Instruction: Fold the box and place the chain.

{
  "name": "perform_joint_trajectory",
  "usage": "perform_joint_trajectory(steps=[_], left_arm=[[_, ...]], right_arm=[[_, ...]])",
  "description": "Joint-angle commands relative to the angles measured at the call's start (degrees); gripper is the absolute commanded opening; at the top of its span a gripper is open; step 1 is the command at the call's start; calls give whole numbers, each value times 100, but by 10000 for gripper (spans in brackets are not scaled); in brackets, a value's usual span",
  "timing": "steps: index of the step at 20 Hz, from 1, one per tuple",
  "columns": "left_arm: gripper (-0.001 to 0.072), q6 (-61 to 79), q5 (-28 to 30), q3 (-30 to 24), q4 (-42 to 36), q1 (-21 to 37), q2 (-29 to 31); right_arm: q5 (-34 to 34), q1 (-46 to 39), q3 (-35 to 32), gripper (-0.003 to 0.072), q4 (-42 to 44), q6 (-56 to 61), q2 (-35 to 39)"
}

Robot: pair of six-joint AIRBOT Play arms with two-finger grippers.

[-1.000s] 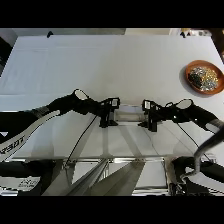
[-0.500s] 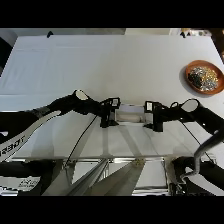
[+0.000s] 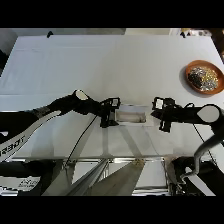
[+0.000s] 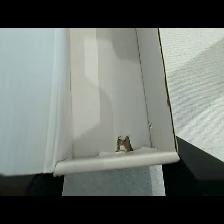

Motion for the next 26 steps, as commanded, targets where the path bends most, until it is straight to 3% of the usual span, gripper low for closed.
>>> perform_joint_trajectory(steps=[1, 3, 9, 14, 19, 23, 26], left_arm=[[211, 0, -2, 2, 0, 0, 2], [211, 0, -2, 2, 2, 0, 2], [211, 0, 0, 2, 0, 0, 2], [211, 0, 0, 2, 0, 0, 2], [211, 0, 0, 2, 0, 0, 2], [211, 0, 0, 2, 2, 0, 2], [211, 0, 0, 2, 2, 0, 2]], right_arm=[[122, 35, 7, 20, 1781, 175, 317], [-155, 328, 7, 20, 2361, 170, 146], [-1469, 1016, 7, 19, 2592, 304, -866], [-3119, 999, 7, 19, 2599, 1279, -1357], [-2800, 1001, 7, 19, 2179, 1860, -1989], [-2638, 1001, 7, 19, 920, 2771, -2028], [-2566, 1001, 13, 20, 798, 2861, -1982]])
